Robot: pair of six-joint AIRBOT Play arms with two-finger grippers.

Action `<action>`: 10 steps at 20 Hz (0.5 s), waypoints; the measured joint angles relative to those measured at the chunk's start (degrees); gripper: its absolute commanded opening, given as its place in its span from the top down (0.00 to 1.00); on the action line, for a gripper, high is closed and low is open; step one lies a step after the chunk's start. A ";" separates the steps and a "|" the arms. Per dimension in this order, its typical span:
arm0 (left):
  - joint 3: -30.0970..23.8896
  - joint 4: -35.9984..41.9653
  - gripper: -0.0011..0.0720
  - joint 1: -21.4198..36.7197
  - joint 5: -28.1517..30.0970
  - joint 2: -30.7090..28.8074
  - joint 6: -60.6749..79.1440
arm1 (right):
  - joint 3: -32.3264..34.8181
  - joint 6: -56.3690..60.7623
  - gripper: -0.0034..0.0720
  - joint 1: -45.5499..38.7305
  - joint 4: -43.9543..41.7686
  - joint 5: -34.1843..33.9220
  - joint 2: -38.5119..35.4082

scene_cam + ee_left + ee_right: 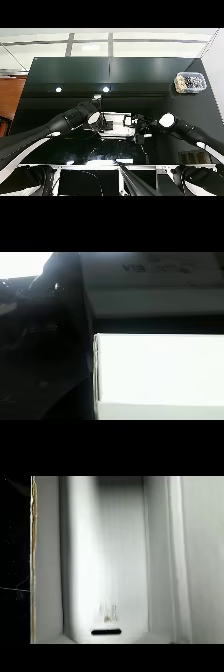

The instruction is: Fold the box and place the chain.

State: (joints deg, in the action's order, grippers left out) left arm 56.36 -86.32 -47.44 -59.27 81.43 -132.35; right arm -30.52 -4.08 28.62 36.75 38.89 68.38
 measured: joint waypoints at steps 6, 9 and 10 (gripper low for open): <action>0.70 -1.31 0.95 0.00 -1.03 1.14 0.02 | 0.00 2.67 0.04 -0.07 3.78 0.98 -5.29; 0.76 -1.40 0.95 0.00 -0.98 1.57 0.04 | 0.00 2.95 0.05 -0.07 4.28 1.05 -5.90; 0.79 -1.42 0.95 0.00 -0.98 1.64 0.07 | 0.00 3.02 0.05 -0.07 4.39 0.92 -6.03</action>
